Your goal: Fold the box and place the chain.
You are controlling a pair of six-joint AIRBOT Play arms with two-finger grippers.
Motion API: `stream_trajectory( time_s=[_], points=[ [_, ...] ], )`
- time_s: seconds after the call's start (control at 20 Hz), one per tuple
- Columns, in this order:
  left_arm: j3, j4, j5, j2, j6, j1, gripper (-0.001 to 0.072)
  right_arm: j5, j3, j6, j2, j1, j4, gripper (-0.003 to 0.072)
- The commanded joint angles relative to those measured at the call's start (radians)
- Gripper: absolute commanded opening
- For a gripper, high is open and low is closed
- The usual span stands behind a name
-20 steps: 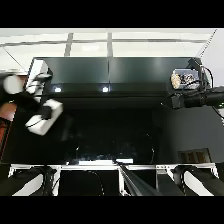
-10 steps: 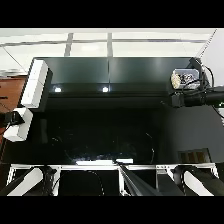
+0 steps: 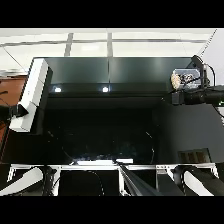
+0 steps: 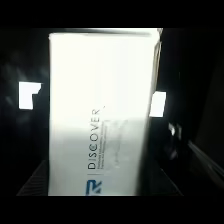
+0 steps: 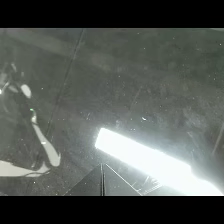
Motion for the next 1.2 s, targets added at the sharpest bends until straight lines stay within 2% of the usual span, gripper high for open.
stream_trajectory(
  time_s=[0.0, 0.2, 0.25, 0.3, 0.35, 0.4, 0.5, 0.6, 0.7, 0.8, 0.95, 1.15],
  points=[
    [0.074, -0.021, -0.025, -0.011, 0.000, -0.036, 0.0719, -0.024, 0.000, 0.000, 0.000, 0.027, 0.002, 0.0017],
    [0.319, -0.023, -0.209, 0.003, -0.101, -0.142, 0.0714, -0.226, 0.000, 0.000, -0.002, 0.184, -0.003, 0.0017],
    [0.370, -0.024, -0.250, 0.010, -0.190, -0.177, 0.0647, -0.285, 0.000, 0.004, -0.004, 0.214, -0.016, 0.0017],
    [0.402, -0.027, -0.281, 0.018, -0.287, -0.214, 0.0422, -0.336, 0.000, 0.020, -0.007, 0.230, -0.045, 0.0017],
    [0.407, -0.056, -0.295, 0.037, -0.353, -0.256, 0.0101, -0.382, 0.000, 0.049, -0.012, 0.234, -0.088, 0.0016],
    [0.388, -0.110, -0.283, 0.064, -0.354, -0.306, 0.0023, -0.420, 0.000, 0.092, -0.019, 0.232, -0.150, 0.0016],
    [0.299, -0.151, -0.180, 0.135, -0.355, -0.436, 0.0022, -0.470, 0.000, 0.178, -0.041, 0.222, -0.306, 0.0017],
    [0.169, -0.146, -0.049, 0.200, -0.375, -0.599, 0.0022, -0.489, 0.000, 0.261, -0.070, 0.201, -0.433, 0.0016],
    [0.077, -0.079, 0.026, 0.217, -0.399, -0.758, 0.0022, -0.502, 0.000, 0.324, -0.100, 0.161, -0.467, 0.0016],
    [0.033, 0.017, 0.091, 0.215, -0.497, -0.856, 0.0022, -0.523, 0.000, 0.328, -0.125, 0.121, -0.466, 0.0016],
    [0.024, 0.050, 0.154, 0.215, -0.552, -0.872, 0.0023, -0.517, 0.000, 0.327, -0.126, 0.084, -0.467, 0.0017],
    [0.024, 0.059, 0.166, 0.215, -0.551, -0.845, 0.0024, -0.518, 0.000, 0.327, -0.126, 0.081, -0.466, 0.0017]
  ],
)
